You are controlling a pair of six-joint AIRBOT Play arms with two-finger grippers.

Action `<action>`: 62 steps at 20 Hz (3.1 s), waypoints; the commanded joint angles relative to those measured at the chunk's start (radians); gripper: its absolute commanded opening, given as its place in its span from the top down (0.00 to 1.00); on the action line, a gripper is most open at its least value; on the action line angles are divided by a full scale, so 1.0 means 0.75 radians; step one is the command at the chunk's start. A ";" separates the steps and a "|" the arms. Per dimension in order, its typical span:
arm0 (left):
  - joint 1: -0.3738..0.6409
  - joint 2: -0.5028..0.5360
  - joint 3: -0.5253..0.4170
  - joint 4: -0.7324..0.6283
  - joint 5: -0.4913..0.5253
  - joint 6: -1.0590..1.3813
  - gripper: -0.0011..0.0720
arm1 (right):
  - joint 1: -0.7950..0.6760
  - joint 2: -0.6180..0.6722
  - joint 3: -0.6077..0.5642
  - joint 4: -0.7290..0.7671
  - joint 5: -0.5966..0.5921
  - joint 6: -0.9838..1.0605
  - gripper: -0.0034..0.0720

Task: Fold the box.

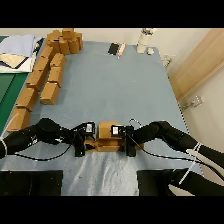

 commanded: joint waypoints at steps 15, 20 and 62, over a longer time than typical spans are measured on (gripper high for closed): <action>-0.099 -0.068 0.030 -0.187 0.068 0.009 0.78 | 0.000 0.001 0.001 0.001 0.000 0.001 0.36; -0.099 -0.068 0.029 -0.187 0.077 0.007 0.32 | 0.000 0.001 0.001 0.001 0.000 0.001 0.36; -0.246 0.285 -0.075 0.399 0.290 -2.338 0.97 | 0.000 0.001 0.001 0.001 0.000 0.001 0.36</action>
